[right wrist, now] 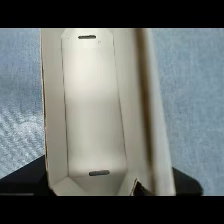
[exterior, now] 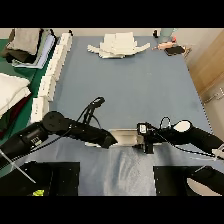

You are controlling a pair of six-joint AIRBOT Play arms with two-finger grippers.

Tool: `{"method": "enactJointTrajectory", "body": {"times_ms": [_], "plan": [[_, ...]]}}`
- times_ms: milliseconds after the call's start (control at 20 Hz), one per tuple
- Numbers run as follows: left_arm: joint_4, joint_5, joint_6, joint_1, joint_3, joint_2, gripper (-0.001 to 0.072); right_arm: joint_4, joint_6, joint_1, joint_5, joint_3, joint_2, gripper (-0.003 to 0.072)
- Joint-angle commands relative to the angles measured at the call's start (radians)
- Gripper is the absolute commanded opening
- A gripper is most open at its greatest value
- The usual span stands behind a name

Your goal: Fold the box.

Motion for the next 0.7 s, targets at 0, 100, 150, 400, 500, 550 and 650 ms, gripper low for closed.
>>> {"method": "enactJointTrajectory", "body": {"times_ms": [0,100,150,400,500,550,650], "plan": [[-0.146,0.350,-0.117,-0.100,0.005,-0.075,0.0016,0.000,0.000,0.000,0.000,-0.001,-0.001,0.0515],[-0.164,0.426,-0.126,-0.089,0.007,-0.099,0.0016,0.000,0.000,0.000,0.000,-0.001,-0.001,0.0514],[-0.181,0.454,-0.129,-0.080,0.007,-0.113,0.0016,0.000,0.000,0.000,0.000,-0.001,-0.001,0.0515],[-0.198,0.469,-0.174,-0.026,0.007,-0.210,0.0016,0.000,0.000,0.000,0.000,-0.001,-0.001,0.0514],[-0.196,0.428,-0.174,-0.011,0.007,-0.252,0.0015,0.000,0.000,0.000,0.000,-0.001,-0.001,0.0514],[-0.196,0.402,-0.177,-0.007,0.007,-0.274,0.0016,0.000,0.000,0.000,0.000,-0.001,-0.001,0.0515],[-0.196,0.358,-0.179,-0.008,0.007,-0.315,0.0016,0.000,0.000,0.000,0.000,-0.001,-0.001,0.0514]]}}
